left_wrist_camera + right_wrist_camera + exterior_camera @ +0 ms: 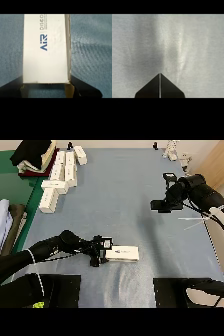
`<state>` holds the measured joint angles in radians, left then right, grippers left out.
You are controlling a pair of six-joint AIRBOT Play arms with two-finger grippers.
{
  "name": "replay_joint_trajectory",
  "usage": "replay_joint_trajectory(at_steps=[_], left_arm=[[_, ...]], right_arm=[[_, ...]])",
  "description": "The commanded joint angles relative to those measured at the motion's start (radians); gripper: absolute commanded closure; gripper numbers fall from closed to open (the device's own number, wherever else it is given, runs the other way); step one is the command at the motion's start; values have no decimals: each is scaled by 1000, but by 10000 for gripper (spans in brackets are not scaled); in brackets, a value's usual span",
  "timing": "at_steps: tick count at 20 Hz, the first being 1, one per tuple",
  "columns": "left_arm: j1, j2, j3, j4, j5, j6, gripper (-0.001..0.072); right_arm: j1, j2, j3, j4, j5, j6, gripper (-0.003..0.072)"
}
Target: Fold the box.
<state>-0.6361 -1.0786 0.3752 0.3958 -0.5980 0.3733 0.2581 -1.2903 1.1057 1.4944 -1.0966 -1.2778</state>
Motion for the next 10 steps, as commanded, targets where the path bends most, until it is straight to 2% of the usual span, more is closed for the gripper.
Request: replay_joint_trajectory(at_steps=[1, 3, 5, 8, 10], left_arm=[[6, 9, 3, -10, 5, -33, 301], [54, 63, 20, 23, 14, -211, 300], [159, 167, 38, 115, 15, -441, 300], [403, 320, 42, 328, 10, -806, 300], [583, 373, 42, 498, -18, -1006, 300]], right_arm=[[-5, -5, 2, -3, -12, 13, 665], [-5, -5, 2, -3, -12, 13, 665], [-5, -5, 2, -3, -12, 13, 665], [-5, -5, 2, -3, -12, 13, 665], [-5, -5, 2, -3, -12, 13, 665]])
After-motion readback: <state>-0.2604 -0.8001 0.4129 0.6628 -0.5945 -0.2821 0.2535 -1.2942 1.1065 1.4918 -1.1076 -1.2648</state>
